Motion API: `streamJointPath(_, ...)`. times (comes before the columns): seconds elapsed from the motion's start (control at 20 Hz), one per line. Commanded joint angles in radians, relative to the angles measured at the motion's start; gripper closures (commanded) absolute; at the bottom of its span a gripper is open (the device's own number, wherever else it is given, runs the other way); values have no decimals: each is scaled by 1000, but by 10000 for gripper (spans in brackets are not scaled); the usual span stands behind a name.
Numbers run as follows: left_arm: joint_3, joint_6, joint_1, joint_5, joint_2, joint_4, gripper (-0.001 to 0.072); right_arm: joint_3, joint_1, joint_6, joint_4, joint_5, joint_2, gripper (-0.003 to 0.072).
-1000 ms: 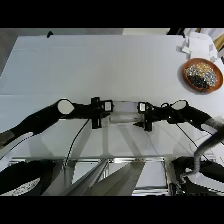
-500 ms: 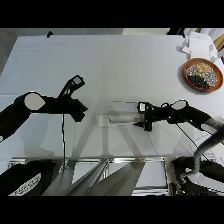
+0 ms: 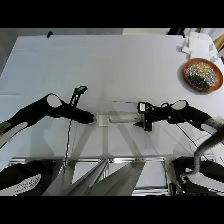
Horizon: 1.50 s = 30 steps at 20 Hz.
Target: Fold the box and place the chain.
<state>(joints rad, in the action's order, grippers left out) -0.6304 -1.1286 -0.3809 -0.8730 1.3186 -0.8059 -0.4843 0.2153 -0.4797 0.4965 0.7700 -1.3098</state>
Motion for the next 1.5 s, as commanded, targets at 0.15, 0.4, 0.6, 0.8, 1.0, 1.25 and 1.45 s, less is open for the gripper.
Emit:
streamJointPath(0.15, 0, 24, -45, 36, 39, 111, 706, 0, 0, 0, 0, 0, 1, 285)
streamJointPath(0.4, -8, 211, -96, 12, 37, 256, 701, 0, 0, 0, 0, 0, 1, 285)
streamJointPath(0.6, -27, 212, -107, 10, 23, 252, 701, 0, 0, 0, 0, 0, 1, 285)
streamJointPath(0.8, -27, 211, -107, 21, -14, 251, 699, 0, 0, 0, 0, 0, 1, 285)
streamJointPath(1.0, -27, 204, -107, 32, -61, 251, 674, 0, 0, 0, 0, 0, 1, 285)
streamJointPath(1.25, -27, 159, -124, 33, -64, 244, 551, 0, 0, 0, 0, 0, 1, 285)
streamJointPath(1.45, -27, 160, -138, 40, -64, 244, 551, 0, 0, 0, 0, 0, 1, 285)
